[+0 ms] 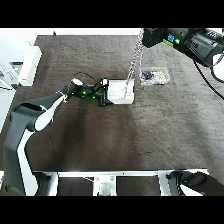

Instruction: Fold the box and place the chain.

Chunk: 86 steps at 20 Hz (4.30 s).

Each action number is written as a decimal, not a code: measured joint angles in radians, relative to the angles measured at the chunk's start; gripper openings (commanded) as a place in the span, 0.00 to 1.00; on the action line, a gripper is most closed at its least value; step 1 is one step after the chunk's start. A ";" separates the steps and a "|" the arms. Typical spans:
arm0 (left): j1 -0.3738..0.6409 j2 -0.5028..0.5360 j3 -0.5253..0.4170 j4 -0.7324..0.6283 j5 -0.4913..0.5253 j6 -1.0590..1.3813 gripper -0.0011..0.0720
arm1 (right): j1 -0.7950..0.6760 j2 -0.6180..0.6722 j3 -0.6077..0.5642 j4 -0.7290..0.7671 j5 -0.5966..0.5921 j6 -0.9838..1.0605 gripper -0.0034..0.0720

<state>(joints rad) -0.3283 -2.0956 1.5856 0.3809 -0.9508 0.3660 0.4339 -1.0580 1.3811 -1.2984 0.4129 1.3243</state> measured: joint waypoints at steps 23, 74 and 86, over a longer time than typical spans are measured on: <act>0.000 0.000 0.000 0.000 0.000 0.000 0.74 | 0.012 -0.340 -0.397 0.088 -0.075 0.176 0.73; 0.000 0.000 0.000 0.000 0.000 0.000 0.74 | -0.172 -0.121 -0.074 0.247 0.212 -0.159 0.04; 0.000 0.000 0.000 0.000 -0.001 0.000 0.74 | -0.070 -0.256 -0.329 0.282 0.032 -0.130 0.04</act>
<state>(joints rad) -0.3283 -2.0956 1.5856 0.3809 -0.9516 0.3660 0.3637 -1.3136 1.0523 -1.0168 0.4454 1.1946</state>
